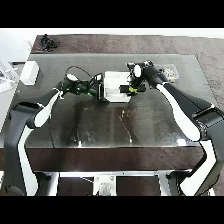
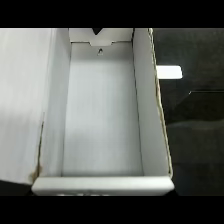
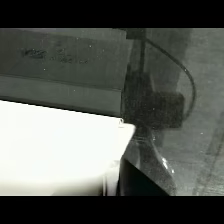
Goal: Fold the box and place the chain.
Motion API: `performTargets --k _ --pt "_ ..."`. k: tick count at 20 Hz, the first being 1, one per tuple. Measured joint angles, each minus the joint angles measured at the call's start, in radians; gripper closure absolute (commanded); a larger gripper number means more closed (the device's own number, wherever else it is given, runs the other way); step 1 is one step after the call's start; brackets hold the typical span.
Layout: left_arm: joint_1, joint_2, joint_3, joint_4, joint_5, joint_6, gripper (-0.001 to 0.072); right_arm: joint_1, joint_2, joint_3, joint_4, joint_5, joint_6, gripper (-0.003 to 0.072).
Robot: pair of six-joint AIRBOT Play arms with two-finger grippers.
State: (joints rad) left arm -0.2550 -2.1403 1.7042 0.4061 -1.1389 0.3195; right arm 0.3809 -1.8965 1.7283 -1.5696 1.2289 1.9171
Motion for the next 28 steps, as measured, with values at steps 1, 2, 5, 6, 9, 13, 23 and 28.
performTargets --k 1,2,5,6,9,13,23,28 --pt "0.0 0.0 0.0 -0.001 0.001 0.0 0.0381 0.002 0.0 0.0 0.0 -0.001 -0.001 0.0683" --pt "0.0 0.0 0.0 0.0 -0.001 0.0 0.0381 0.004 0.0 0.0 -0.001 -0.001 -0.001 0.0683" --pt "0.0 0.0 0.0 0.001 -0.002 0.001 0.0381 0.007 0.0 0.0 0.002 -0.001 0.003 0.0682" --pt "0.0 0.0 0.0 0.001 -0.001 0.002 0.0381 0.007 0.0 0.0 0.003 -0.001 0.005 0.0679" --pt "0.001 0.0 0.0 0.002 0.004 0.005 0.0381 0.009 0.001 0.001 0.013 0.009 0.005 0.0432" --pt "0.001 0.0 0.0 0.002 0.003 0.004 0.0381 0.005 0.026 0.005 0.01 0.005 0.008 0.0358" --pt "0.0 0.0 0.0 0.001 0.002 0.002 0.0381 -0.029 0.14 0.068 -0.043 0.002 -0.05 0.0339" --pt "0.0 0.0 0.0 0.001 0.002 0.002 0.0381 -0.137 0.163 0.077 -0.159 -0.027 -0.141 0.034"
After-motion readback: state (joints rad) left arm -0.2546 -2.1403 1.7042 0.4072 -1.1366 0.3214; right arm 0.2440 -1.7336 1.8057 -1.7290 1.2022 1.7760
